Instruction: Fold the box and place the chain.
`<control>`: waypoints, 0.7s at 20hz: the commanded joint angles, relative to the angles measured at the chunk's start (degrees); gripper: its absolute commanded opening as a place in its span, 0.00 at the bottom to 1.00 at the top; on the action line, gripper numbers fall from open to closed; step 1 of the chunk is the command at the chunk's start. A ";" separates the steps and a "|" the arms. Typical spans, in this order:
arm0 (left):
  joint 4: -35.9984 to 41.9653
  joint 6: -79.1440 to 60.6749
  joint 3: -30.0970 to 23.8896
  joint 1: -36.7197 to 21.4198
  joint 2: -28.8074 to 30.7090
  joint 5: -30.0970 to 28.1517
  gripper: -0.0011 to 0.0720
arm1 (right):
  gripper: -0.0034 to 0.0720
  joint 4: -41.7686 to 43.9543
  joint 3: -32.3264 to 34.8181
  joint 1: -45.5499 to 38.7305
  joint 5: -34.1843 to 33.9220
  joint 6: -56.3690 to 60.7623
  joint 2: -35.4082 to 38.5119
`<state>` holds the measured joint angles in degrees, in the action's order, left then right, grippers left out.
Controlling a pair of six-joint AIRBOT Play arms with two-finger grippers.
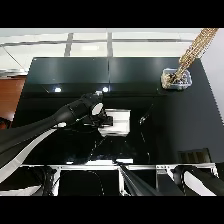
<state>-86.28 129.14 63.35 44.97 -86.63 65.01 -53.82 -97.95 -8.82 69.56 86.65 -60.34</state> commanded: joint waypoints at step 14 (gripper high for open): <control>0.00 -0.02 0.07 -0.04 -0.02 0.07 0.05 | 0.05 17.59 0.20 18.38 9.42 -1.38 6.58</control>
<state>-86.28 129.14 63.35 44.97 -86.63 65.01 -34.61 -97.86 4.40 78.61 84.33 -53.19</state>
